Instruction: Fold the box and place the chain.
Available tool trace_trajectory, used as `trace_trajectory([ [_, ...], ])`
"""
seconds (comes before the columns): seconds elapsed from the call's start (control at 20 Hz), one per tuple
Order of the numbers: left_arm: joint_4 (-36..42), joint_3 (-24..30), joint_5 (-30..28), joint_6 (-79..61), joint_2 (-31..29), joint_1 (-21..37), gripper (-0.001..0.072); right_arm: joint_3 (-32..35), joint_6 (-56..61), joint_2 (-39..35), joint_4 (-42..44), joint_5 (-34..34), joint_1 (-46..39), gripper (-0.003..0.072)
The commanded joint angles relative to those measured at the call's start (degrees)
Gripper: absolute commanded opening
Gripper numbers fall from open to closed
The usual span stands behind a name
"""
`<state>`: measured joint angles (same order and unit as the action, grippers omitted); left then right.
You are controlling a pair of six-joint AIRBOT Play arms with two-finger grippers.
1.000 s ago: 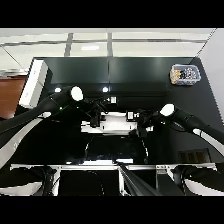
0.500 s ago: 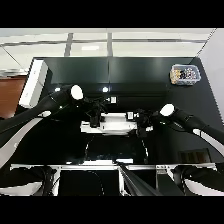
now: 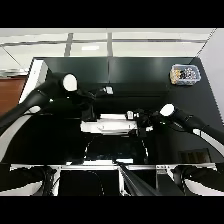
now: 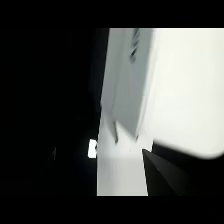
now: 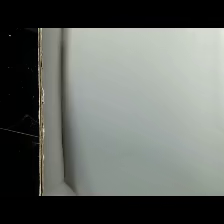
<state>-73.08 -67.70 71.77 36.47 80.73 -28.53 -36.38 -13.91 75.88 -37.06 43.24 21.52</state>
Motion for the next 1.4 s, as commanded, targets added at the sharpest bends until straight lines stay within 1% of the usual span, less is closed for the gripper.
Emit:
trace_trajectory([
  [0.0, -5.44, -0.87, 10.16, 17.84, -2.69, 3.91, 0.0554, -0.02, -0.04, -0.02, -0.04, -0.02, -0.02, 0.0246],
  [0.05, -4.15, -0.81, 14.73, 22.45, -2.71, 5.6, 0.032, -0.02, -0.02, -0.02, -0.04, 0.0, -0.02, 0.0246],
  [0.1, -0.48, -0.13, 18.78, 23.65, -2.71, 7.32, 0.0018, -0.02, -0.02, -0.02, -0.02, -0.02, -0.02, 0.0247],
  [0.15, 5.31, 1.25, 20.9, 23.58, -2.78, 8.63, 0.0023, -0.02, -0.02, -0.02, -0.02, 0.0, -0.02, 0.0247],
  [0.2, 12.04, 3.63, 20.48, 23.04, -3.23, 9.42, 0.0022, -0.02, -0.02, -0.02, -0.02, 0.0, -0.02, 0.0246],
  [0.25, 20.22, 7.37, 17.79, 19.76, -4.31, 9.44, 0.0022, -0.02, -0.02, -0.02, -0.02, -0.02, -0.02, 0.0247],
  [0.3, 28.68, 11.32, 14.34, 13.88, -5.55, 8.83, 0.0022, -0.02, -0.02, -0.02, -0.02, -0.04, -0.02, 0.0246],
  [0.35, 36.59, 15.45, 9.29, 8.26, -6.78, 8.02, 0.0022, -0.02, -0.02, -0.02, -0.02, -0.04, -0.02, 0.0246],
  [0.45, 47.34, 20.74, -3.1, 2.1, -7.72, 6.95, 0.0022, -0.02, -0.02, -0.02, -0.02, -0.04, -0.02, 0.0247],
  [0.5, 51.04, 21.86, -9.09, -2.36, -7.63, 6.51, 0.0022, -0.02, -0.02, -0.02, -0.02, -0.04, 0.0, 0.0247],
  [0.55, 52.81, 22.23, -17.09, -5.14, -7.61, 5.92, 0.0022, -0.02, 0.0, -0.02, 0.0, -0.02, 0.02, 0.0247],
  [0.65, 53.68, 22.21, -32.04, -5.11, -7.54, 4.7, 0.0023, -0.02, 0.0, -0.02, 0.0, -0.04, 0.02, 0.0247],
  [0.7, 53.22, 22.18, -36.83, -5.07, -7.21, 4.44, 0.0023, -0.02, -0.02, -0.02, 0.0, -0.04, 0.02, 0.0247],
  [0.75, 51.67, 21.92, -38.88, -3.74, -6.34, 4.52, 0.0023, -0.02, -0.02, -0.02, -0.02, -0.02, 0.02, 0.0247],
  [0.8, 48.11, 21.24, -37.68, -1.77, -5.07, 4.83, 0.0022, -0.02, -0.02, -0.02, -0.02, -0.04, 0.02, 0.0247],
  [0.85, 42.45, 20.31, -34.75, 2.27, -3.48, 4.98, 0.0022, -0.02, 0.0, -0.02, 0.0, -0.04, 0.02, 0.0247],
  [0.9, 36.59, 19.19, -30.69, 6.99, -1.64, 4.96, 0.0023, -0.02, 0.0, -0.02, 0.0, -0.07, 0.02, 0.0247],
  [0.95, 32.54, 18.08, -25.75, 9.35, 0.15, 4.96, 0.0023, -0.02, 0.0, -0.02, 0.15, -0.07, 0.02, 0.0247],
  [1.0, 30.88, 17.18, -20.87, 8.83, 1.75, 4.98, 0.0023, -0.02, 0.0, -0.02, 0.22, -0.09, 0.02, 0.0247],
  [1.05, 30.88, 16.72, -17.94, 8.22, 2.99, 4.98, 0.0023, -0.02, 0.0, -0.02, 0.24, -0.07, 0.02, 0.0247],
  [1.25, 31.43, 15.67, -16.46, 7.63, 4.09, 5.29, 0.0023, -0.02, 0.0, -0.02, 0.44, -0.07, 0.02, 0.0247],
  [1.35, 30.58, 13.7, -17.75, 7.43, 2.8, 5.86, 0.0022, -0.02, 0.0, -0.02, 0.44, -0.04, 0.02, 0.0247],
])
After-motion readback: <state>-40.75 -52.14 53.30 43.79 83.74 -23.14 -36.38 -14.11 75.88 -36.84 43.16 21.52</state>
